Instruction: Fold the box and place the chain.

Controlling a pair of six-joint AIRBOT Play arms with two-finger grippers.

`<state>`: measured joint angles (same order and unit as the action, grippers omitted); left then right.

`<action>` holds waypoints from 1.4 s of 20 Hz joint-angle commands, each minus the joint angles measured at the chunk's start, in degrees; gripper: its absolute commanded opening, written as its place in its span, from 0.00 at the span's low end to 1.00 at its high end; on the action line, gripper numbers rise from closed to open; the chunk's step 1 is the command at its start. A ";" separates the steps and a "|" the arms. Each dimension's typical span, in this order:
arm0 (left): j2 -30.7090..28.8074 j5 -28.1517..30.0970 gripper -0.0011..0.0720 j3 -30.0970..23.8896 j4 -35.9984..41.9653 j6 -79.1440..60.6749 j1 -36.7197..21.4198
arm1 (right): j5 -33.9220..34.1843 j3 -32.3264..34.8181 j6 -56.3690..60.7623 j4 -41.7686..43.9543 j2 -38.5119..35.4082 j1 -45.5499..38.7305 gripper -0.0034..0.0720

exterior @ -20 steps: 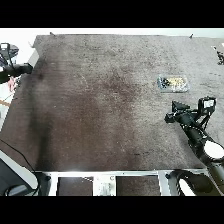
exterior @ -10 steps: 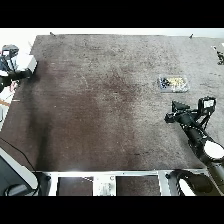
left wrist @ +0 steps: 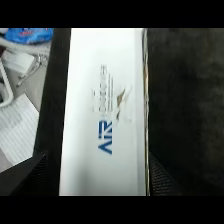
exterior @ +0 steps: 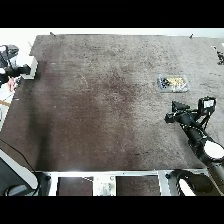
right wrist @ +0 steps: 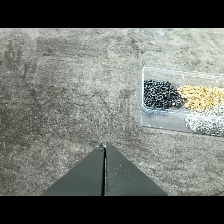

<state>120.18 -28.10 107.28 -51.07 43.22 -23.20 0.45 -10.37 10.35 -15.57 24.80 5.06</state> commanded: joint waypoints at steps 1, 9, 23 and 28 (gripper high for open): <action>-3.87 -1.92 1.00 0.63 0.04 0.00 0.00 | 0.00 0.02 0.00 0.00 -0.04 0.00 0.06; -20.85 -12.00 0.02 0.61 17.29 -3.19 0.20 | 0.00 0.02 0.00 0.00 -0.04 0.00 0.06; -69.72 13.16 0.02 -47.74 29.14 -24.28 16.90 | 0.02 0.02 0.00 0.00 -0.04 0.00 0.06; -91.65 24.28 0.02 -75.36 29.31 -24.09 21.64 | 0.02 0.02 0.00 0.00 -0.04 0.00 0.06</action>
